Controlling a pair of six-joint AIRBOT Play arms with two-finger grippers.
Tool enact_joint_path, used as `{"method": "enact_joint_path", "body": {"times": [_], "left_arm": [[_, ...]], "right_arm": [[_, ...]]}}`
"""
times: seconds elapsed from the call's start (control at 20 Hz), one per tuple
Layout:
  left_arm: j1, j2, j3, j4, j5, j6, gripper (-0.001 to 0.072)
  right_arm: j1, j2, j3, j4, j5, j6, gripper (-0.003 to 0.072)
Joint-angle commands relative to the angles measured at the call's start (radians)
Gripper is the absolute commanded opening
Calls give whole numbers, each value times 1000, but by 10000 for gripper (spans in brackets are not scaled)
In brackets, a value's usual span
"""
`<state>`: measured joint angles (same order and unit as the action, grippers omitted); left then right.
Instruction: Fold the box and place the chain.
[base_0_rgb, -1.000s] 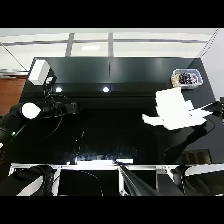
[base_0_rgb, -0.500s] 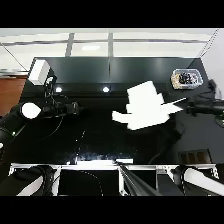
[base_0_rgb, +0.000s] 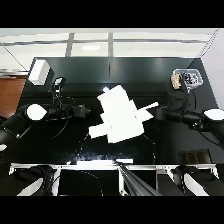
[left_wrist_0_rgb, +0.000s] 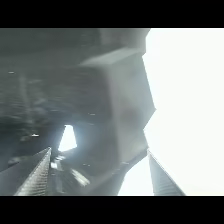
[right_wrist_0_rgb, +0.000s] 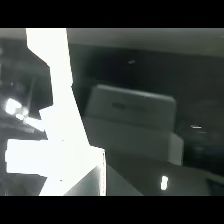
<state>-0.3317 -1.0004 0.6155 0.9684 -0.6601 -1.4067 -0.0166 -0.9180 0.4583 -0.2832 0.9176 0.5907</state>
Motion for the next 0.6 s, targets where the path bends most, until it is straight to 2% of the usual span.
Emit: {"method": "enact_joint_path", "body": {"times": [0.0, 0.15, 0.3, 0.45, 0.55], "left_arm": [[3, -45, 2, -211, 0, 104, 702], [42, -135, 5, -336, -15, 214, 702], [72, -255, 31, -472, -153, 419, 702], [87, -356, 83, -586, -230, 606, 702], [85, -438, 139, -617, -345, 702, 702]], "right_arm": [[69, 40, -55, 40, -28, -79, 8], [69, 40, -55, 40, -92, -79, 9], [69, 40, -55, 40, -91, -79, 9], [69, 40, -55, 40, -85, -79, 9], [69, 40, -55, 40, -84, -79, 9]]}}
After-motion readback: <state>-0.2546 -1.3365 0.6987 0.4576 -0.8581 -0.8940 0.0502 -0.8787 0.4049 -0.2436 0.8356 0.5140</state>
